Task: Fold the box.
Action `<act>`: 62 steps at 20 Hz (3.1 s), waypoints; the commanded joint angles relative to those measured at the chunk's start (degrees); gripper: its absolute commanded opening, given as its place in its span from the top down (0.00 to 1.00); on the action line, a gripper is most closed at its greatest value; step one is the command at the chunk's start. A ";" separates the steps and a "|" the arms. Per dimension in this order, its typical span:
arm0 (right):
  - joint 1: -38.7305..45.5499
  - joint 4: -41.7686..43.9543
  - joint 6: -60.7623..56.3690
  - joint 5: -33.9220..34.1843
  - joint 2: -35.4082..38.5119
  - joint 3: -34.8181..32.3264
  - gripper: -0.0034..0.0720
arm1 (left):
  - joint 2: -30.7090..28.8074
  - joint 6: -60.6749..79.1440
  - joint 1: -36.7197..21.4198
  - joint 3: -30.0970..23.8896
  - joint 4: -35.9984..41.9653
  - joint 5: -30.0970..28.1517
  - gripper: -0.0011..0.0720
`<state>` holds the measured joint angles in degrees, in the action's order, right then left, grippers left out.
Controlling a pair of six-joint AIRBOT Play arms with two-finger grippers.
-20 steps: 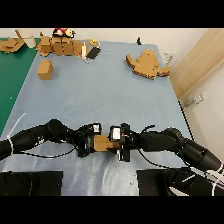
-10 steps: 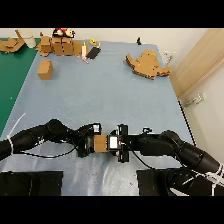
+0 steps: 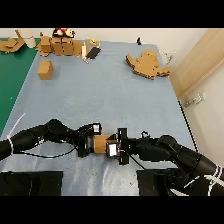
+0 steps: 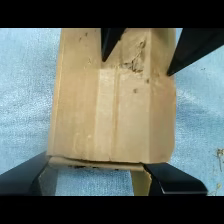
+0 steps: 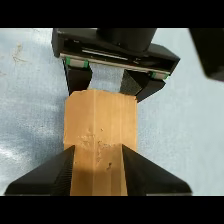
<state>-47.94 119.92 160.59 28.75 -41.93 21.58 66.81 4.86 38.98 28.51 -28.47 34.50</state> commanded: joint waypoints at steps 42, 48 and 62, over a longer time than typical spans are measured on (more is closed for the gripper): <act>-1.11 -4.09 -0.02 -6.23 1.66 -1.05 0.66 | 0.02 0.02 -0.04 0.04 0.00 0.00 0.15; -1.11 -4.07 -0.04 -6.67 1.66 -0.52 0.67 | 0.02 0.02 -0.04 0.04 0.00 -0.02 0.15; -1.09 -4.07 -0.07 -6.86 1.53 -0.13 0.80 | 0.02 0.02 -0.04 0.04 0.00 0.00 0.15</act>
<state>-48.99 115.90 160.55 22.04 -40.36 21.41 66.81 4.86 38.98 28.51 -28.47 34.48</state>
